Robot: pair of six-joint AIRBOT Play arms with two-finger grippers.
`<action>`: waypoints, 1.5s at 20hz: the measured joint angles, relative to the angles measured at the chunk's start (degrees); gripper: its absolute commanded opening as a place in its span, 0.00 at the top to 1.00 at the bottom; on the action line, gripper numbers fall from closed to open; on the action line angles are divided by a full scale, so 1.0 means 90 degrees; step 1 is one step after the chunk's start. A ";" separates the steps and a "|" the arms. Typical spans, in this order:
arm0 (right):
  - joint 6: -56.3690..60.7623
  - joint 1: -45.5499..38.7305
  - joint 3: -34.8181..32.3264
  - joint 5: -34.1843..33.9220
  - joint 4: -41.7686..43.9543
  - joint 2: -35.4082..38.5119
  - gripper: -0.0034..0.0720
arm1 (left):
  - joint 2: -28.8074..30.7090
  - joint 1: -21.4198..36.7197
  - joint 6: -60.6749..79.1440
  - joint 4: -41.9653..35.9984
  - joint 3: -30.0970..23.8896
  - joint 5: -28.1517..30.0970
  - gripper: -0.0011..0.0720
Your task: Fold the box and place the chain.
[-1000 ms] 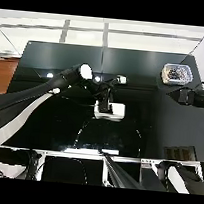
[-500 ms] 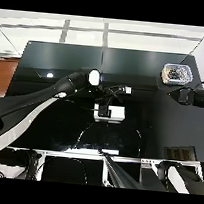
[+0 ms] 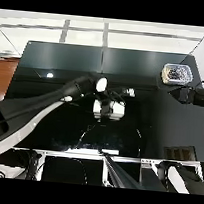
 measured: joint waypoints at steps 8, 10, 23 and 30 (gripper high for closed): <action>0.0114 0.0000 0.0000 -0.0471 0.0007 0.0000 0.93 | 0.0083 0.3373 -0.1797 0.1037 0.1059 0.0039 0.53; 0.0187 0.0000 0.0000 -0.0605 0.0015 -0.0005 0.93 | -0.0080 0.4352 -0.2006 0.1090 0.1418 0.0029 0.52; 0.0464 0.0000 0.0000 -0.0886 0.0075 -0.0005 0.93 | -0.2443 0.6552 -0.2861 0.0908 0.3942 -0.0141 0.00; 0.0488 0.0063 0.0000 -0.0913 0.0107 -0.0005 0.93 | -0.1464 0.6511 -0.3648 0.0930 0.4386 -0.0262 0.05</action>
